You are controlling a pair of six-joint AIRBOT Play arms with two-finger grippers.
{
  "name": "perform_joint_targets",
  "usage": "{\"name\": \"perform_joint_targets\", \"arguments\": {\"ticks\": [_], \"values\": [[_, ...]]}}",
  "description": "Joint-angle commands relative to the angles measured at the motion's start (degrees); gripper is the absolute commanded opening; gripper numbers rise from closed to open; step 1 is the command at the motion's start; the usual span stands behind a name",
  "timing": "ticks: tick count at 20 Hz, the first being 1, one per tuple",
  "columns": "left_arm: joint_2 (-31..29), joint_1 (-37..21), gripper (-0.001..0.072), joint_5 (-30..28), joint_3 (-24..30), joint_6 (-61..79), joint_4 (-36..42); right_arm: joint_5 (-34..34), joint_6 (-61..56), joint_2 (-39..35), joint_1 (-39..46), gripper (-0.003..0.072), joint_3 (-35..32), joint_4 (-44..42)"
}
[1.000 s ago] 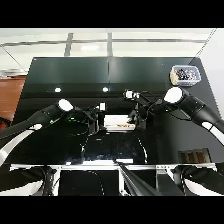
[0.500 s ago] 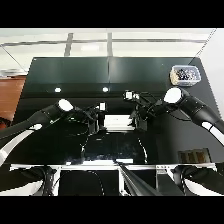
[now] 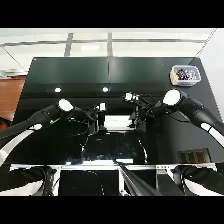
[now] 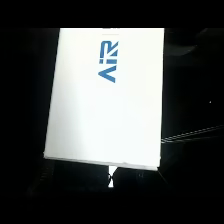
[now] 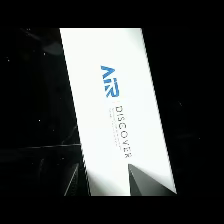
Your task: Fold the box and place the chain.
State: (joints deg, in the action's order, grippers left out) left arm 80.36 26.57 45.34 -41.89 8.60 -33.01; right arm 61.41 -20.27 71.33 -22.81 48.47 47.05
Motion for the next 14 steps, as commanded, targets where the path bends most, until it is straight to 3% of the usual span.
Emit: {"name": "perform_joint_targets", "arguments": {"ticks": [1, 3, 4, 5, 6, 10, 12, 14], "values": [[0.0, 0.0, 0.0396, -0.1, 0.0, -0.1, 0.0, 1.4, -4.5, -1.7, 0.0, 0.0378, 0.7, 0.0], [0.0, 0.0, 0.0396, -0.1, 0.0, -0.1, 0.0, 1.0, -15.2, -4.2, 1.4, 0.0376, 1.4, -0.1], [0.0, 0.0, 0.0396, -0.1, 0.0, -0.1, 0.0, -0.5, -25.3, -4.8, 2.8, 0.0291, 1.4, 0.0], [0.0, 0.0, 0.0396, -0.1, 0.0, -0.1, 0.0, -0.1, -31.4, -4.8, 4.5, 0.0136, 1.2, -1.1], [0.0, 0.0, 0.0396, -0.1, 0.0, -0.1, 0.0, 0.4, -34.0, -4.8, 6.2, 0.0032, 0.0, -4.0], [0.0, 0.0, 0.0396, -0.1, 0.0, -0.1, 0.0, 0.0, -33.7, -4.6, 8.3, 0.0011, -8.7, -27.9], [0.0, 0.0, 0.0396, -0.1, 0.0, -0.1, 0.0, -1.5, -33.4, -3.9, 7.4, 0.001, -11.6, -33.3], [0.0, 0.0, 0.0396, -0.1, 0.0, -0.1, 0.0, -3.6, -33.5, -2.1, 5.6, 0.0011, -12.0, -33.3]]}}
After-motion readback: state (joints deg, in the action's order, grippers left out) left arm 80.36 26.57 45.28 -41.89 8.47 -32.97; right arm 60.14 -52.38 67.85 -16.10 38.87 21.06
